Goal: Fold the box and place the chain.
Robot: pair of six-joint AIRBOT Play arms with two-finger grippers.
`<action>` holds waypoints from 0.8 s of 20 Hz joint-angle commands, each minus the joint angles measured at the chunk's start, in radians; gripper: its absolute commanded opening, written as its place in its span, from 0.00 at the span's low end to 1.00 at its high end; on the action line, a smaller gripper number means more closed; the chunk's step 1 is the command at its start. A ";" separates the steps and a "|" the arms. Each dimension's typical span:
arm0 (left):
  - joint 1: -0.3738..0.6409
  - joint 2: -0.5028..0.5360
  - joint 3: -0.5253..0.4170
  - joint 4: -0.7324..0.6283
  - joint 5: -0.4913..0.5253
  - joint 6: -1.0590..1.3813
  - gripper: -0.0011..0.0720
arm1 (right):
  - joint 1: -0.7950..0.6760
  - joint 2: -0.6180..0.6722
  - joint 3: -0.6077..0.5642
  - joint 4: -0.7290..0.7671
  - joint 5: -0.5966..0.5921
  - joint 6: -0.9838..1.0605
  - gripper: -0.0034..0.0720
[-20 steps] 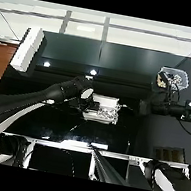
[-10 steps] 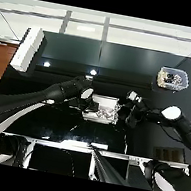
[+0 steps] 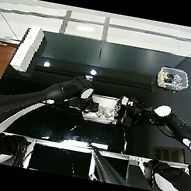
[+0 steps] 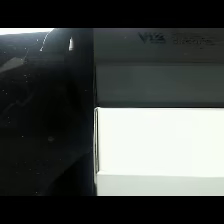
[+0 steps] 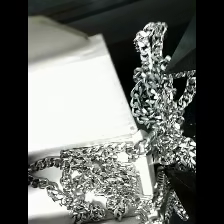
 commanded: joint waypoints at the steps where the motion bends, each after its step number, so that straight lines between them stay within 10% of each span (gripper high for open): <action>1: 0.001 0.000 0.001 -0.001 0.001 0.000 0.06 | 0.003 -0.036 0.007 0.028 -0.006 -0.027 0.98; 12: 0.000 0.000 0.001 -0.003 0.001 0.000 0.06 | 0.021 -0.041 0.008 -0.053 -0.021 0.043 0.98; 14: 0.001 0.000 0.001 -0.003 0.001 0.000 0.06 | 0.024 -0.041 0.008 -0.060 -0.023 0.047 0.68; 16: 0.001 0.000 0.001 -0.003 0.001 0.000 0.06 | 0.024 -0.041 0.008 -0.059 -0.026 0.050 0.62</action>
